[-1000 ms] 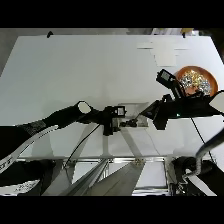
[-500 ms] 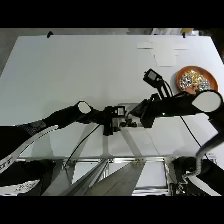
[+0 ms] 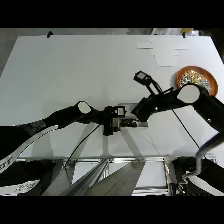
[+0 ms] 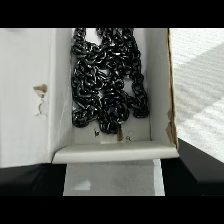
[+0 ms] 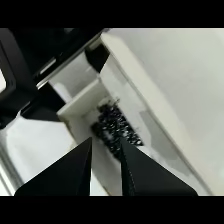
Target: Fold the box and place the chain.
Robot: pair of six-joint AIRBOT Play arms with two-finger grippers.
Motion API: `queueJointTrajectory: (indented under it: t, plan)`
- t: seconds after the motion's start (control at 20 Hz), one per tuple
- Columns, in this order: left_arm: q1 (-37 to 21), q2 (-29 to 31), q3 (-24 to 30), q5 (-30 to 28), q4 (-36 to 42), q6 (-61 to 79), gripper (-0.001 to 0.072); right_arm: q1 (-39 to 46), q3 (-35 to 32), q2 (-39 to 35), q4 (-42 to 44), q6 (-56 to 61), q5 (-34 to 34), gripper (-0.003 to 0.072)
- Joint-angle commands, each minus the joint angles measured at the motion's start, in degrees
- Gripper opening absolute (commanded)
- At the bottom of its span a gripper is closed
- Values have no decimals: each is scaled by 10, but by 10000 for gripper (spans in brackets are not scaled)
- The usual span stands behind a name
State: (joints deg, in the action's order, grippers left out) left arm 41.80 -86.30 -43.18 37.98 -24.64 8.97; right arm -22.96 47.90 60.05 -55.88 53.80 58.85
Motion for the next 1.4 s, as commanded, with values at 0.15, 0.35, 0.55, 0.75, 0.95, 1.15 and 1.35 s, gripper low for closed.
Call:
queueJointTrajectory:
  t: [0.15,0.35,0.55,0.75,0.95,1.15,1.35]
  plan:
    - [0,0,0,0,0,0,270,72,78,-2,-176,152,2,17]
    - [0,0,0,0,0,0,270,147,76,38,-240,231,9,16]
    - [0,0,0,0,0,0,270,171,54,107,-250,240,21,361]
    - [0,0,0,0,0,0,270,171,24,161,-271,263,25,396]
    - [0,0,0,0,0,0,270,171,21,181,-289,287,16,332]
    - [0,0,0,0,0,0,270,171,21,198,-288,287,-5,333]
    - [0,0,0,0,0,0,270,165,21,199,-290,285,-30,333]
